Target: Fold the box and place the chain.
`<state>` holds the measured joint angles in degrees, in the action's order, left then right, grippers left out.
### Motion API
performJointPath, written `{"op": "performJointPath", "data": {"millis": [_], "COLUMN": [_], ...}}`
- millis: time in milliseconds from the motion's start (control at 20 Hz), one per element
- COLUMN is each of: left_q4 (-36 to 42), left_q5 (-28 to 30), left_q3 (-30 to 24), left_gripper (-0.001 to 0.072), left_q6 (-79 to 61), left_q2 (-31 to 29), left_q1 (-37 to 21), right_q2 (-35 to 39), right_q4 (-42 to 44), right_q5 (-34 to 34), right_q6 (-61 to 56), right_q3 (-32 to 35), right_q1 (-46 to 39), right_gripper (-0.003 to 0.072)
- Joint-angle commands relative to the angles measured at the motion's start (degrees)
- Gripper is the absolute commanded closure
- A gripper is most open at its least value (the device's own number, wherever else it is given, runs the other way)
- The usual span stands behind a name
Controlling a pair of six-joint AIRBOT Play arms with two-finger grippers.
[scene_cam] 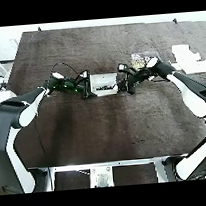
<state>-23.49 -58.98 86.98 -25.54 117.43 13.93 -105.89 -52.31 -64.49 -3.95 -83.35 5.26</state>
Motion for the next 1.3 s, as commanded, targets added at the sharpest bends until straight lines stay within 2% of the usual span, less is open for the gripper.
{"op": "performJointPath", "data": {"millis": [0, 300, 450, 700, 850, 1000, 1250], "left_q4": [0.0, 0.0, 0.0, 0.0, 0.0, 0.0, 0.0], "left_q5": [0.0, 0.0, 0.0, 0.0, 0.0, 0.0, 0.0], "left_q3": [0.0, 0.0, 0.0, 0.0, 0.0, 0.0, 0.0], "left_gripper": [0.0289, 0.0289, 0.0288, 0.0288, 0.0288, 0.0288, 0.0288], "left_q6": [0.0, 0.0, 0.0, 0.0, 0.0, 0.0, 0.0], "left_q2": [0.0, 0.0, 0.0, 0.0, 0.0, 0.0, 0.0], "left_q1": [0.0, 0.0, 0.0, 0.0, 0.0, 0.0, 0.0], "right_q2": [3.4, 17.1, 21.0, 21.3, 21.3, 21.3, 21.1], "right_q4": [-1.6, 1.7, 3.8, 3.8, 3.7, 3.7, 3.7], "right_q5": [-4.0, -7.2, -7.1, 0.1, 0.9, 4.4, 5.1], "right_q6": [-4.7, -8.3, -8.3, -8.0, -8.1, -8.0, -9.4], "right_q3": [-1.8, -1.8, -1.9, -2.7, -5.9, -8.8, -8.7], "right_q1": [-0.1, 1.2, 3.3, 7.8, 10.3, 11.6, 11.6], "right_gripper": [0.0680, 0.0680, 0.0680, 0.0681, 0.0681, 0.0681, 0.0681]}}
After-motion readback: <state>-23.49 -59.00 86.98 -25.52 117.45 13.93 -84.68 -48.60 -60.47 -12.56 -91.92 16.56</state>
